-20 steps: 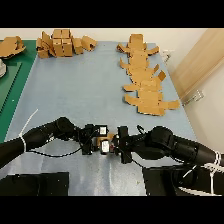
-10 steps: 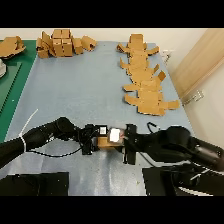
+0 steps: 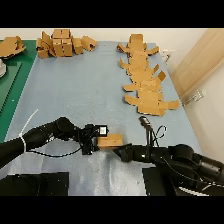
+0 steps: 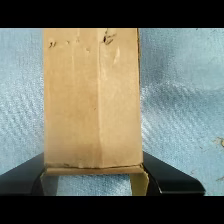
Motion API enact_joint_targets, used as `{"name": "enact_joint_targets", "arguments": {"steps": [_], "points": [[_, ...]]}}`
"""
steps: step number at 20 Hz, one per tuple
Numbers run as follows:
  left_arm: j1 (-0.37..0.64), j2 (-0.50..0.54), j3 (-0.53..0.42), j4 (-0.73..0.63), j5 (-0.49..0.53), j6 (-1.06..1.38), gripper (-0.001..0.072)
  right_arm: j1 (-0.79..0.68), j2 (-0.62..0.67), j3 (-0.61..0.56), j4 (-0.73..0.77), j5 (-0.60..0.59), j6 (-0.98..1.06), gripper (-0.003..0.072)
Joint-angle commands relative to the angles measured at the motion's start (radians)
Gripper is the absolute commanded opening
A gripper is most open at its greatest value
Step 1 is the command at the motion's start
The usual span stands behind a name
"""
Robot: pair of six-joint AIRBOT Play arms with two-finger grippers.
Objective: Fold the box.
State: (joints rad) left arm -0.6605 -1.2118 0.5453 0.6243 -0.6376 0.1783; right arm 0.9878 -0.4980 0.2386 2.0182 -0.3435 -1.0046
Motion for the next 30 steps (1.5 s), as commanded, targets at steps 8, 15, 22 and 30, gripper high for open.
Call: {"name": "enact_joint_targets", "arguments": {"steps": [8, 15, 22, 30], "points": [[0.0, 0.0, 0.001, 0.0, -0.001, 0.0, 0.0512, 0.061, -0.177, -0.121, 0.098, 0.564, 0.361, -0.0001], [0.0, 0.0, 0.001, 0.0, 0.0, 0.0, 0.0512, 0.111, -0.193, -0.122, 0.098, 0.531, 0.361, -0.0001], [0.0, 0.0, 0.001, 0.0, 0.0, 0.0, 0.0513, 0.111, -0.253, -0.122, 0.098, 0.526, 0.36, -0.0001], [0.0, 0.0, 0.001, 0.0, 0.0, 0.0, 0.0513, 0.111, -0.286, -0.122, 0.098, 0.514, 0.357, -0.0001]]}}
